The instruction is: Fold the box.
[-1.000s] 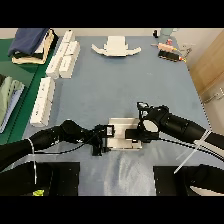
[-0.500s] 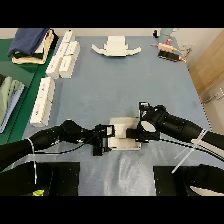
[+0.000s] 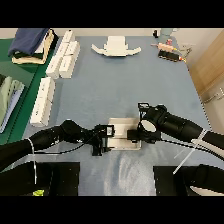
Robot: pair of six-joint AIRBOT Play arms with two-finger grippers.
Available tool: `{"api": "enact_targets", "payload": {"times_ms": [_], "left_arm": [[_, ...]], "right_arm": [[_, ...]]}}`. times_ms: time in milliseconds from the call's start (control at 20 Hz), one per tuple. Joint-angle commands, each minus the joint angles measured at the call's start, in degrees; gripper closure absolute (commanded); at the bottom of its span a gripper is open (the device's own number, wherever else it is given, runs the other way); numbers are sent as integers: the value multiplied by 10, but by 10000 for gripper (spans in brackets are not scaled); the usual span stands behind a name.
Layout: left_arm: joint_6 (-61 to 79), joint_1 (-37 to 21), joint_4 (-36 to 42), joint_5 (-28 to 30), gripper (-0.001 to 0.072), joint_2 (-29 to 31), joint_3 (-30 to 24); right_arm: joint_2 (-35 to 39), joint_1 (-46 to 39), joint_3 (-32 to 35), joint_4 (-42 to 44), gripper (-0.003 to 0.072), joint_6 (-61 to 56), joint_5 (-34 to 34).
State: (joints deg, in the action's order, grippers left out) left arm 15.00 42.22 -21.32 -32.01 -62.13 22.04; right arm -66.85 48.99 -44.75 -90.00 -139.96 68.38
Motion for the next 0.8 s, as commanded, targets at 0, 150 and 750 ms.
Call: {"api": "enact_targets", "payload": {"times_ms": [0,150,750], "left_arm": [[0,0,1,1,301,0,0],[0,0,1,1,301,0,0],[0,0,1,1,300,0,0]], "right_arm": [[14,1,-1,15,204,15,-1],[53,0,-1,9,204,16,-1],[207,-184,1,15,685,184,64]]}}
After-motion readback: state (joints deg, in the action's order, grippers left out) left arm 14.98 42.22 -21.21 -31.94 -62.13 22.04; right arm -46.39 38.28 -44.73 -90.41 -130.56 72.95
